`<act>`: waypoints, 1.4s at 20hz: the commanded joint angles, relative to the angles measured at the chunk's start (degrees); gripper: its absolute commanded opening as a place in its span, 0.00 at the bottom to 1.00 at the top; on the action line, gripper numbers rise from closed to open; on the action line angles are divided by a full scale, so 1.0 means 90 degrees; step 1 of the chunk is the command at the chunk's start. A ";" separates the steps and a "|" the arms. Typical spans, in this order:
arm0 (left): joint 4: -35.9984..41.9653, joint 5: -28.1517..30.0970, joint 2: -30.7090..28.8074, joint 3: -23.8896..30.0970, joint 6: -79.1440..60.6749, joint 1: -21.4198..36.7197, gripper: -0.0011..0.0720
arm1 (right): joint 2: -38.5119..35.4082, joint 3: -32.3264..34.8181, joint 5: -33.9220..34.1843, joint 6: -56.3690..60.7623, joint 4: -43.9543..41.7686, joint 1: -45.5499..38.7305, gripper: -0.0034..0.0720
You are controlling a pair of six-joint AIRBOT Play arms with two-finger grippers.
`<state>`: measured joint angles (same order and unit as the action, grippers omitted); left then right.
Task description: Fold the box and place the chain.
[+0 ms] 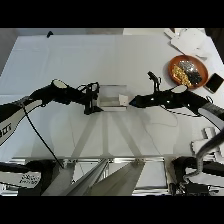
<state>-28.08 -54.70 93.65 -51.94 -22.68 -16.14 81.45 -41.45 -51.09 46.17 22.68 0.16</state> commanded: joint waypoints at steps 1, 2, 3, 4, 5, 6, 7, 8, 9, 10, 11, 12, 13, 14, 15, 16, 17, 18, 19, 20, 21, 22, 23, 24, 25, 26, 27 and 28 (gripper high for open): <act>0.0000 0.0002 -0.0002 -0.0005 0.0000 0.0000 0.53 | -0.0090 0.0000 -0.0053 -0.0022 -0.0058 0.0010 0.22; 0.0000 0.0002 -0.0002 -0.0005 0.0000 0.0000 0.53 | -0.0095 0.0000 -0.0053 -0.0019 -0.0058 0.0010 0.22; 0.0000 0.0002 -0.0002 -0.0005 -0.0002 0.0000 0.53 | -0.0095 0.0002 -0.0046 -0.0019 -0.0049 0.0015 0.22; 0.0000 0.0002 -0.0002 -0.0005 -0.0002 0.0000 0.53 | -0.0095 0.0002 -0.0039 -0.0019 -0.0053 0.0015 0.22; 0.0000 0.0000 -0.0002 -0.0005 0.0000 0.0000 0.53 | -0.0095 0.0002 -0.0034 -0.0022 -0.0053 0.0015 0.23; 0.0000 0.0002 -0.0002 -0.0005 0.0000 0.0000 0.53 | -0.0095 0.0000 -0.0029 -0.0022 -0.0061 0.0015 0.27; 0.0000 0.0002 -0.0002 -0.0005 0.0000 0.0000 0.53 | -0.0095 0.0002 -0.0010 -0.0022 -0.0078 0.0015 0.29; 0.0000 0.0002 -0.0002 -0.0005 -0.0002 0.0000 0.53 | -0.0095 0.0002 0.0029 -0.0022 -0.0092 0.0015 0.29; 0.0000 0.0000 -0.0002 -0.0005 0.0000 0.0000 0.53 | -0.0095 0.0000 0.0063 -0.0022 -0.0100 0.0015 0.30; 0.0000 0.0002 -0.0002 -0.0005 0.0000 0.0000 0.53 | -0.0095 0.0000 0.0075 -0.0022 -0.0097 0.0015 0.32; 0.0000 0.0002 -0.0002 -0.0005 0.0000 0.0000 0.53 | -0.0095 0.0000 0.0075 -0.0024 -0.0100 0.0015 0.32; 0.0000 0.0002 -0.0002 -0.0005 0.0000 0.0000 0.53 | -0.0095 0.0000 0.0073 -0.0024 -0.0107 0.0015 0.32; 0.0000 0.0002 -0.0002 -0.0005 0.0000 0.0000 0.53 | -0.0095 0.0000 0.0066 -0.0027 -0.0129 0.0015 0.32; 0.0000 0.0002 -0.0002 -0.0005 0.0000 0.0000 0.53 | -0.0095 0.0000 0.0061 -0.0056 -0.0151 0.0034 0.32; 0.0000 0.0002 -0.0002 -0.0005 0.0000 0.0000 0.53 | -0.0095 0.0000 0.0061 -0.0160 -0.0187 0.0075 0.32; 0.0000 0.0000 -0.0002 -0.0005 -0.0002 0.0000 0.53 | -0.0095 0.0000 0.0070 -0.0192 -0.0226 0.0141 0.32; 0.0000 0.0002 -0.0002 -0.0005 0.0000 0.0000 0.53 | -0.0095 0.0000 0.0107 -0.0192 -0.0245 0.0211 0.32; 0.0000 0.0002 -0.0002 -0.0005 0.0000 0.0000 0.53 | -0.0095 0.0000 0.0153 -0.0194 -0.0243 0.0282 0.32; 0.0000 0.0002 -0.0002 -0.0005 0.0000 0.0000 0.53 | -0.0095 0.0000 0.0192 -0.0192 -0.0245 0.0330 0.32; 0.0000 0.0002 -0.0002 -0.0005 0.0000 0.0000 0.53 | -0.0095 0.0000 0.0228 -0.0189 -0.0245 0.0367 0.32; 0.0000 0.0002 -0.0002 -0.0005 0.0000 0.0000 0.53 | -0.0095 0.0000 0.0236 -0.0189 -0.0248 0.0372 0.32; 0.0000 0.0002 -0.0002 -0.0005 0.0000 0.0000 0.53 | -0.0100 0.0000 0.0238 -0.0189 -0.0245 0.0376 0.32; 0.0000 0.0000 -0.0002 -0.0005 -0.0002 0.0000 0.53 | -0.0107 0.0000 0.0238 -0.0187 -0.0243 0.0379 0.32; 0.0000 0.0002 -0.0002 -0.0005 0.0000 0.0000 0.53 | -0.0107 0.0000 0.0248 -0.0187 -0.0243 0.0379 0.32; 0.0000 0.0002 -0.0002 -0.0005 0.0000 0.0000 0.53 | -0.0107 0.0000 0.0296 -0.0187 -0.0236 0.0379 0.33; 0.0000 0.0002 -0.0002 -0.0005 0.0000 0.0000 0.53 | -0.0107 0.0000 0.0410 -0.0185 -0.0238 0.0379 0.42; 0.0000 0.0002 -0.0002 -0.0005 0.0000 0.0000 0.53 | -0.0107 0.0000 0.0571 -0.0177 -0.0238 0.0386 0.47; 0.0000 0.0002 -0.0002 -0.0005 -0.0002 0.0000 0.53 | -0.0107 -0.0002 0.0731 -0.0134 -0.0233 0.0406 0.47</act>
<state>-28.01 -54.70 93.65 -51.94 -22.65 -16.14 80.53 -41.45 -47.42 44.53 20.56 3.57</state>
